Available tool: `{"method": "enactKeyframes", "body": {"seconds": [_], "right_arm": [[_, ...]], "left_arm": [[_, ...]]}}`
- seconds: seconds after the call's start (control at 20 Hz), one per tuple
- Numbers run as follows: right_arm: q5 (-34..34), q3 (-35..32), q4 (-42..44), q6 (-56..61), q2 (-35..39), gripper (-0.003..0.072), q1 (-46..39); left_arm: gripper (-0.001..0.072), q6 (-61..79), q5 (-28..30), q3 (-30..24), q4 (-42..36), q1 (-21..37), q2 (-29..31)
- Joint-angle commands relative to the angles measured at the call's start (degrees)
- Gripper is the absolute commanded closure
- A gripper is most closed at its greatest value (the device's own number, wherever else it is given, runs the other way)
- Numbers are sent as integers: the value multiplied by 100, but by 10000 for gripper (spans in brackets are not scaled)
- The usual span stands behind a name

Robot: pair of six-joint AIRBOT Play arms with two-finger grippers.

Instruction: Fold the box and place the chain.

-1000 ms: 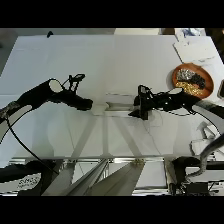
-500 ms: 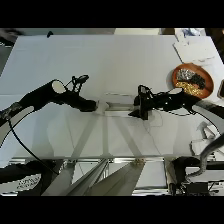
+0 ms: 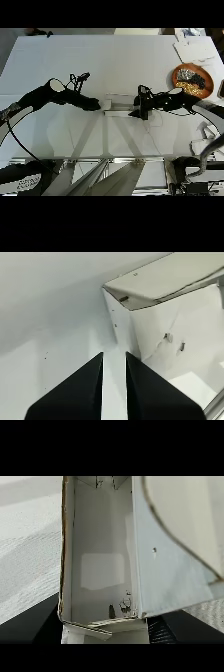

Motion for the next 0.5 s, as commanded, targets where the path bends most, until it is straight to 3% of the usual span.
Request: {"method": "enactKeyframes", "body": {"seconds": [0.0,0.2,0.3,0.45], "right_arm": [[2,4,0,0,4,225,-2],[2,4,0,0,4,225,-2],[2,4,0,0,4,225,-2],[2,4,0,0,4,225,-2]], "left_arm": [[542,221,-9,-2,-374,37,37],[542,662,-13,-2,-752,44,37],[487,868,-11,-2,-1060,44,37],[471,920,9,-2,-1154,44,35]]}}
